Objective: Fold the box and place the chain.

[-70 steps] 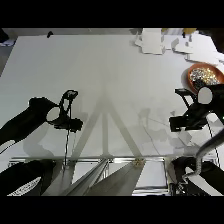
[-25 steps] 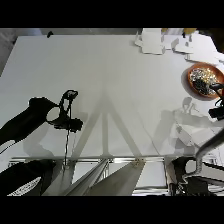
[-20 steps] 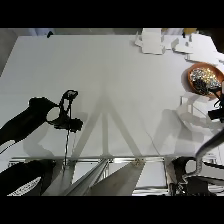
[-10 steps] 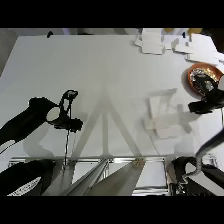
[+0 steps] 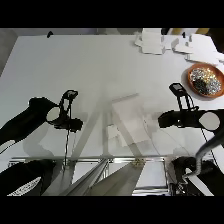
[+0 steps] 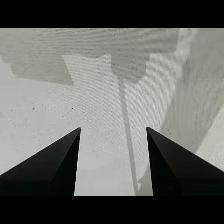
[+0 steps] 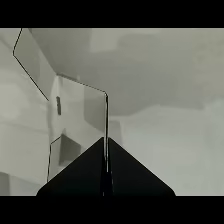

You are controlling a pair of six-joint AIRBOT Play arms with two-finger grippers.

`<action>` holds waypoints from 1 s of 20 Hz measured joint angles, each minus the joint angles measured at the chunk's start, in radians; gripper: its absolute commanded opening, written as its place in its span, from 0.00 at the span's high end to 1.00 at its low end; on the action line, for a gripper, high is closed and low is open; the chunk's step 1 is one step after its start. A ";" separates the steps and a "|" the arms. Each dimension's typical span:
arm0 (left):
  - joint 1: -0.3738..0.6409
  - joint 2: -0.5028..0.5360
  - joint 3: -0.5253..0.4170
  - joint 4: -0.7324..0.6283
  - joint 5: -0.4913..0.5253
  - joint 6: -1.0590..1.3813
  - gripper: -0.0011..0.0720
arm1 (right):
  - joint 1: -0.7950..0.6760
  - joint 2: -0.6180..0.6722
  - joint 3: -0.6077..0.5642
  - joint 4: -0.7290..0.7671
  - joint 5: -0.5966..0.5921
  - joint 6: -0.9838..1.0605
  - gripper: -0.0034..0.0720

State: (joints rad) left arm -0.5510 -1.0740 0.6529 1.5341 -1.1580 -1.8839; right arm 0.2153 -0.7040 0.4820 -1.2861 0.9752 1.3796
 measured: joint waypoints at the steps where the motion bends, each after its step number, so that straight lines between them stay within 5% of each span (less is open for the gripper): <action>1: 0.000 0.000 0.000 0.000 0.003 0.000 0.36 | 0.019 0.006 -0.008 -0.001 -0.013 0.017 0.93; 14: 0.000 -0.003 -0.003 -0.040 0.202 0.049 0.34 | 0.070 0.018 -0.029 -0.045 -0.065 0.113 0.93; 16: 0.000 -0.009 -0.003 -0.149 0.254 0.191 0.26 | 0.070 0.018 -0.029 -0.038 -0.064 0.113 0.93; 20: 0.002 -0.058 -0.003 -0.547 0.360 0.664 0.25 | 0.070 0.018 -0.029 -0.023 -0.061 0.116 0.93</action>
